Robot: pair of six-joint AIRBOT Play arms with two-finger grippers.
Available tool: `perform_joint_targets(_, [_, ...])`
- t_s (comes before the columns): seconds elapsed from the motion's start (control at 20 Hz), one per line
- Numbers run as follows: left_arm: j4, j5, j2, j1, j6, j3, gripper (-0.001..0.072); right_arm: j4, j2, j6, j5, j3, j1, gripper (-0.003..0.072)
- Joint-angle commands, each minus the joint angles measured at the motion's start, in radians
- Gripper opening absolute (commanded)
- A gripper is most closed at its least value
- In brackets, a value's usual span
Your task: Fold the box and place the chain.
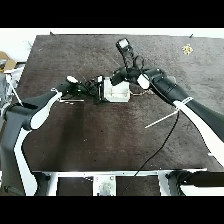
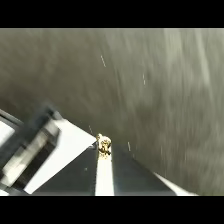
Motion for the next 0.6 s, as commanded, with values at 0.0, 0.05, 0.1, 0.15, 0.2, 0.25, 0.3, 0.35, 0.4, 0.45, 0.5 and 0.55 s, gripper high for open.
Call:
perform_joint_targets(0.0, [0.0,0.0,0.0,0.0,0.0,0.0,0.0269,0.008,-0.035,0.058,0.014,-0.071,-0.062,0.0332])
perform_joint_targets(0.05, [0.0,0.0,0.0,0.0,0.0,0.0,0.0269,0.008,-0.024,0.058,0.033,-0.071,-0.076,0.0319])
perform_joint_targets(0.1, [0.0,0.0,0.0,0.0,0.0,0.0,0.0269,0.008,-0.005,0.058,0.051,-0.071,-0.088,0.032])
perform_joint_targets(0.15, [0.0,0.0,0.0,0.0,0.0,0.0,0.0269,0.008,0.023,0.059,0.077,-0.071,-0.1,0.0322])
perform_joint_targets(0.2, [0.0,0.0,0.0,0.0,0.0,0.0,0.0269,0.009,0.052,0.059,0.113,-0.072,-0.109,0.0348])
perform_joint_targets(0.25, [0.0,0.0,0.0,0.0,0.0,0.0,0.0269,0.008,0.085,0.059,0.158,-0.076,-0.12,0.0348])
perform_joint_targets(0.3, [0.0,0.0,0.0,0.0,0.0,0.0,0.0269,0.008,0.116,0.067,0.185,-0.09,-0.133,0.0348])
perform_joint_targets(0.35, [0.0,0.0,0.0,0.0,0.0,0.0,0.0269,0.008,0.148,0.09,0.198,-0.117,-0.153,0.0348])
perform_joint_targets(0.4, [0.0,0.0,0.0,0.0,0.0,0.0,0.0269,0.008,0.177,0.123,0.201,-0.153,-0.177,0.0349])
perform_joint_targets(0.45, [0.0,0.0,0.0,0.0,0.0,0.0,0.0269,0.008,0.205,0.169,0.2,-0.2,-0.208,0.0348])
perform_joint_targets(0.5, [0.0,0.0,0.0,0.0,0.0,0.0,0.0269,0.008,0.224,0.213,0.192,-0.248,-0.239,0.0348])
perform_joint_targets(0.55, [0.0,0.0,0.0,0.0,0.0,0.0,0.0269,0.009,0.232,0.261,0.173,-0.301,-0.273,0.0349])
